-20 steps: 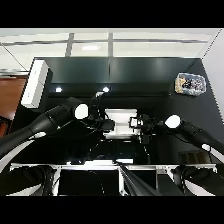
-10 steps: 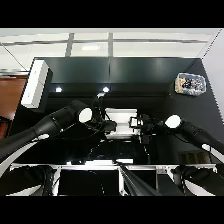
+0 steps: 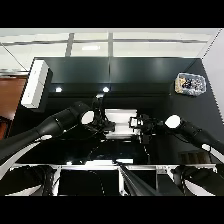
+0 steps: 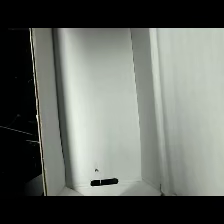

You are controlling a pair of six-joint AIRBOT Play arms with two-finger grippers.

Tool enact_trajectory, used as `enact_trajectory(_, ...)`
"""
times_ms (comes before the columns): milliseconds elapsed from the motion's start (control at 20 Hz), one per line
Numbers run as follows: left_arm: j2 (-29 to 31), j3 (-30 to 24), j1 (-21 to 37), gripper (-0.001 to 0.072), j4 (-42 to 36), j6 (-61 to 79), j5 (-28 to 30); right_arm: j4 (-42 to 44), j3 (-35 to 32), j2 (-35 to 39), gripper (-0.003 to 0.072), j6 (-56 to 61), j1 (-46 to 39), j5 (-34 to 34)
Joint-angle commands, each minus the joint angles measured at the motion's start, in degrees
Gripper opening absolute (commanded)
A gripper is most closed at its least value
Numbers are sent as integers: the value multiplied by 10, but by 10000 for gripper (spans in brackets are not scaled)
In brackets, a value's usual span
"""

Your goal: Fold the box and place the chain.

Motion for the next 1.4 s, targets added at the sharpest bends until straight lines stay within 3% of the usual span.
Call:
enact_trajectory(0, -7, 11, -2, 340, 21, -24, -7, 0, 0, 0, 475, 0, 0, 0)
enact_trajectory(250, -77, 99, -19, 344, 57, -43, -94, 0, 0, 0, 475, 0, 0, 0)
enact_trajectory(300, -85, 105, -20, 372, 53, -71, -104, 0, 0, 0, 475, 0, 0, 0)
enact_trajectory(950, -108, 106, -46, 368, 100, -169, -84, 0, 0, 0, 475, 0, 0, -1)
enact_trajectory(1000, -108, 106, -46, 350, 99, -174, -84, 0, 0, 0, 475, 0, 0, -1)
enact_trajectory(1100, -108, 106, -46, 79, 99, -170, -79, 0, 0, 0, 475, 0, 0, -1)
enact_trajectory(1150, -108, 106, -47, 38, 99, -169, -73, 0, 0, 0, 475, 0, 0, -1)
enact_trajectory(1350, -108, 106, -48, 26, 95, -170, -76, 0, 0, 0, 475, 0, 0, -1)
